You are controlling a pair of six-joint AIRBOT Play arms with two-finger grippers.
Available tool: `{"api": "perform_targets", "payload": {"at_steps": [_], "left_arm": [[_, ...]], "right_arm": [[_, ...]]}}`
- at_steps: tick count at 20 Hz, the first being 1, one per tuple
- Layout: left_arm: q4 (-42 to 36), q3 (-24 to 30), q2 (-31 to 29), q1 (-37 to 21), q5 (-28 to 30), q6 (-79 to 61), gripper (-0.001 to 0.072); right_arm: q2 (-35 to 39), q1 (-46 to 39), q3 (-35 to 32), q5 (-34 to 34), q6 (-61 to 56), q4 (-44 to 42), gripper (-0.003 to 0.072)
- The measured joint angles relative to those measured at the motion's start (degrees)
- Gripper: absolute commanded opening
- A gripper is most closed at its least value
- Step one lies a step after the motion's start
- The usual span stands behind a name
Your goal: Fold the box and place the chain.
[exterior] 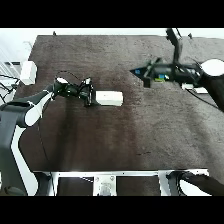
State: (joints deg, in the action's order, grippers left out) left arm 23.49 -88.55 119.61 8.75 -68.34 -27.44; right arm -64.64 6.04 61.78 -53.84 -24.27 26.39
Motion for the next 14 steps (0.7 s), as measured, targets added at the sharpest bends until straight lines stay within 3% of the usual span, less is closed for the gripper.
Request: {"api": "perform_targets", "payload": {"at_steps": [6,7,8,14], "left_arm": [[0.0,0.0,0.0,0.0,0.0,0.0,0.0406],[0.0,0.0,0.0,0.0,0.0,0.0,0.0349],[0.0,0.0,0.0,0.0,-0.1,0.0,0.0016],[-2.2,-1.1,-2.6,-0.3,-5.6,4.5,0.0014]], "right_arm": [[8.1,-5.5,-14.0,2.8,0.9,-0.2,0.0007],[8.5,-5.9,-14.8,2.9,0.9,-0.2,0.0007],[8.8,-6.2,-15.5,3.2,0.9,-0.3,0.0007],[9.5,-6.8,-17.0,3.5,0.9,-0.4,0.0007]]}}
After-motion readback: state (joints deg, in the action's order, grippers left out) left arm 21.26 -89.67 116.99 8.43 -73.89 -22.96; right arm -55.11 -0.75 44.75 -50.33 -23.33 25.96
